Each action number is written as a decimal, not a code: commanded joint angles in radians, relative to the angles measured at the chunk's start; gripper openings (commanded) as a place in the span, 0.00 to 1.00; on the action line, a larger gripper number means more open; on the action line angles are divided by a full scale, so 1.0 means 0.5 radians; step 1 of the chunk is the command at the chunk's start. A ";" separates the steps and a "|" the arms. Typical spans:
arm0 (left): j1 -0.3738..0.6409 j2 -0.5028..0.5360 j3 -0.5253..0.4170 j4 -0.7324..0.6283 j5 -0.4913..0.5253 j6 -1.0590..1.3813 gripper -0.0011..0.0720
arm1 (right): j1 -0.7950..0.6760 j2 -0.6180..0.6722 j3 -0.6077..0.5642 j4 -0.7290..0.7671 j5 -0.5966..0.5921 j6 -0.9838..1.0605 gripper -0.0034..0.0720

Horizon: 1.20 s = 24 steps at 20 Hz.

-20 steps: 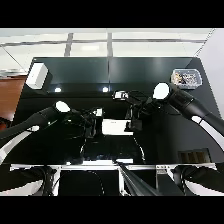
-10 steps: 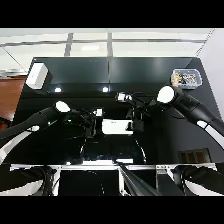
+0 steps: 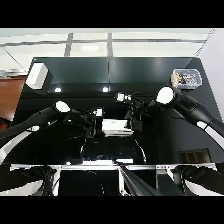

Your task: Fold the box and place the chain.

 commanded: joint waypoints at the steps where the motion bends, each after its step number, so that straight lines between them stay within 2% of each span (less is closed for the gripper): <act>1: -0.001 -0.002 0.001 0.001 0.001 0.001 0.68 | 0.002 0.002 -0.002 -0.001 0.037 0.002 0.67; 5: -0.001 -0.002 0.001 0.001 0.000 0.001 0.68 | 0.005 -0.004 -0.006 0.000 0.021 0.005 0.67; 6: -0.001 -0.002 0.001 0.001 0.001 0.001 0.68 | 0.008 -0.004 -0.011 -0.001 0.021 0.005 0.58; 9: -0.001 -0.002 0.001 0.001 0.001 0.001 0.68 | 0.024 -0.004 -0.032 -0.001 0.024 0.005 0.57; 10: -0.001 -0.002 0.001 0.001 0.000 0.001 0.68 | 0.026 -0.004 -0.044 -0.003 0.024 0.005 0.45; 24: -0.001 -0.002 0.001 0.001 0.001 0.001 0.68 | 0.026 -0.005 -0.055 -0.002 0.040 0.005 0.46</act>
